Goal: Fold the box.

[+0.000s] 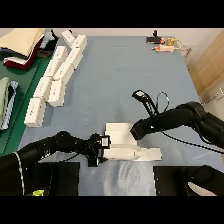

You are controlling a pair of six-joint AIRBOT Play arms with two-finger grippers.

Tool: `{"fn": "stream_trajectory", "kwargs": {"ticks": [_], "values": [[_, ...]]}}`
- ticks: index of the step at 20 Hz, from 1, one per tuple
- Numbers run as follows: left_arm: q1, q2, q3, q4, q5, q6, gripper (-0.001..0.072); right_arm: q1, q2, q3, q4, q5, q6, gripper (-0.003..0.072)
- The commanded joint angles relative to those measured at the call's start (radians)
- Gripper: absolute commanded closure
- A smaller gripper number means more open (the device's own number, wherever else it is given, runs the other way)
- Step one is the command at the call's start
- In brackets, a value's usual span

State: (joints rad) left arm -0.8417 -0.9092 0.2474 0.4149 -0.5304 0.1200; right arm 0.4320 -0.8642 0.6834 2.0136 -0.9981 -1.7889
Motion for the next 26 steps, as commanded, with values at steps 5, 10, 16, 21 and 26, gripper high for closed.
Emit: {"fn": "stream_trajectory", "kwargs": {"ticks": [5,10,16,21,26], "values": [[0.0,-0.001,0.001,0.0,-0.001,-0.001,0.0298,0.003,0.288,-0.173,-0.074,-0.14,-0.355,0.0678],[0.0,-0.001,0.001,0.0,-0.001,-0.001,0.0298,0.017,0.311,-0.298,-0.088,-0.088,-0.571,0.0102],[0.0,-0.001,0.001,0.0,-0.001,-0.001,0.0298,0.074,0.227,-0.312,-0.099,-0.003,-0.692,0.0086],[0.0,-0.001,0.001,0.0,-0.001,-0.001,0.0298,0.138,0.152,-0.312,-0.099,0.094,-0.696,0.0127],[0.0,-0.001,0.001,0.0,-0.001,-0.001,0.0298,0.142,0.123,-0.311,-0.063,0.103,-0.726,0.0444]]}}
